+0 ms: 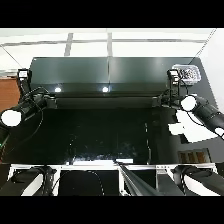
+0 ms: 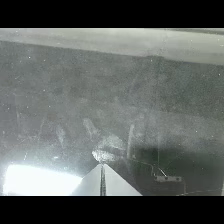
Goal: Fold the box and place the chain.
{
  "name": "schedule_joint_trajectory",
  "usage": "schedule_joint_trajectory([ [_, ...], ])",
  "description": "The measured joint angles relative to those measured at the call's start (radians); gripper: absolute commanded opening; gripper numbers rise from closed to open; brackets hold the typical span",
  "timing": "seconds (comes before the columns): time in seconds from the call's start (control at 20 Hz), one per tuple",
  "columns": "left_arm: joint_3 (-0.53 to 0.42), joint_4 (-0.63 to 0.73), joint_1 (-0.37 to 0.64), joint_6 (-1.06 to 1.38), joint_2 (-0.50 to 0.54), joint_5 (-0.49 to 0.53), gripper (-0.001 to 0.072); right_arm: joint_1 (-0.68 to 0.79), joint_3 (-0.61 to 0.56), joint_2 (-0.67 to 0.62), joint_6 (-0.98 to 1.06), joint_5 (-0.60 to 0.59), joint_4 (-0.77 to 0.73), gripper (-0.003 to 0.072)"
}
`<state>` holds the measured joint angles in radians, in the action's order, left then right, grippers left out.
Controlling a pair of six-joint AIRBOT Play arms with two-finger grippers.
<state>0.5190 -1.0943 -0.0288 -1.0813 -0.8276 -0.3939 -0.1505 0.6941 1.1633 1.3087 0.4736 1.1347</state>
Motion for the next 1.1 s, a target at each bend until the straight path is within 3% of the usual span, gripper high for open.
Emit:
schedule_joint_trajectory([
  [0.6, 0.0, 0.0, 0.0, 0.0, 0.0, 0.001, 0.0033, 0.0, 0.0, 0.0, 0.0, 0.0, 0.0, 0.002],
  [0.9, 0.0, 0.013, -0.005, 0.0, -0.003, 0.141, 0.0034, -0.001, 0.0, 0.0, 0.0, -0.065, -0.041, 0.0022],
  [0.95, 0.0, 0.023, -0.006, -0.001, -0.004, 0.166, 0.0081, -0.001, 0.0, 0.0, 0.0, -0.076, -0.063, 0.0231],
  [1.0, 0.0, 0.037, -0.007, -0.001, -0.006, 0.183, 0.0456, -0.001, 0.0, 0.0, 0.0, -0.087, -0.079, 0.0707],
  [1.05, 0.0, 0.055, -0.008, -0.002, -0.012, 0.192, 0.0705, -0.001, 0.0, 0.0, 0.0, -0.097, -0.093, 0.0708],
  [1.1, 0.0, 0.072, -0.008, -0.002, -0.018, 0.188, 0.071, 0.0, 0.002, 0.0, 0.0, -0.099, -0.102, 0.0708],
])
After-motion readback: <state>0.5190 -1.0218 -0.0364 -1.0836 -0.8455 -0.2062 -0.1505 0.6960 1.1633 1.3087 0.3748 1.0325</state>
